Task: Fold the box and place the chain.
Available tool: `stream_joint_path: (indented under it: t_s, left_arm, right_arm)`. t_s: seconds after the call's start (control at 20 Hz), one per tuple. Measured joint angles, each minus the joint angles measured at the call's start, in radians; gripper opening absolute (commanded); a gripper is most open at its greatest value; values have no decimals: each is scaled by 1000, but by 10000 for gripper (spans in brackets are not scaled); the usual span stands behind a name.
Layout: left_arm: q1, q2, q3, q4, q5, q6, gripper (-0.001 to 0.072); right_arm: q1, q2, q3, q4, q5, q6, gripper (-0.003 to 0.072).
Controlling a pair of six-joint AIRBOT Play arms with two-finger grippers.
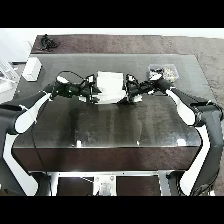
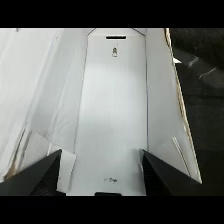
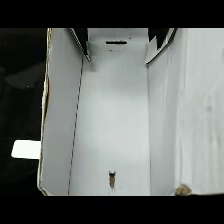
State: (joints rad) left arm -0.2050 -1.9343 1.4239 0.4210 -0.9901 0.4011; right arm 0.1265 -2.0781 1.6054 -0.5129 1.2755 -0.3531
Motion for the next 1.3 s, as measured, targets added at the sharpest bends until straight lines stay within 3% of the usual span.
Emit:
stream_joint_path:
  t_s: [0.1, 0.15, 0.2, 0.3, 0.35, 0.4, 0.65, 1.3]
  left_arm:
    - [0, 0, 0, 3, 4, 0, 551]
    - [0, 0, 0, 4, 8, -3, 349]
    - [-2, -2, -1, 16, 24, -3, 288]
    - [0, -1, 0, 14, 29, -3, 287]
    - [0, 0, 1, 10, 29, -3, 205]
    - [0, -1, 2, 11, 29, -2, 66]
    - [0, 8, 4, 5, 29, 0, 20]
    - [91, 64, 4, -42, -35, 30, 18]
  right_arm:
    - [0, 0, 0, 0, 0, 0, 582]
    - [0, 0, 0, 0, 0, 2, 582]
    - [0, 0, 0, 0, 1, 2, 582]
    - [2, 0, 0, 2, 2, 4, 582]
    - [2, 0, 0, 3, 2, 4, 582]
    - [2, 0, 0, 0, 2, 3, 582]
    - [2, 0, 0, -1, 3, 2, 582]
    - [0, 0, 0, -5, 5, -1, 582]
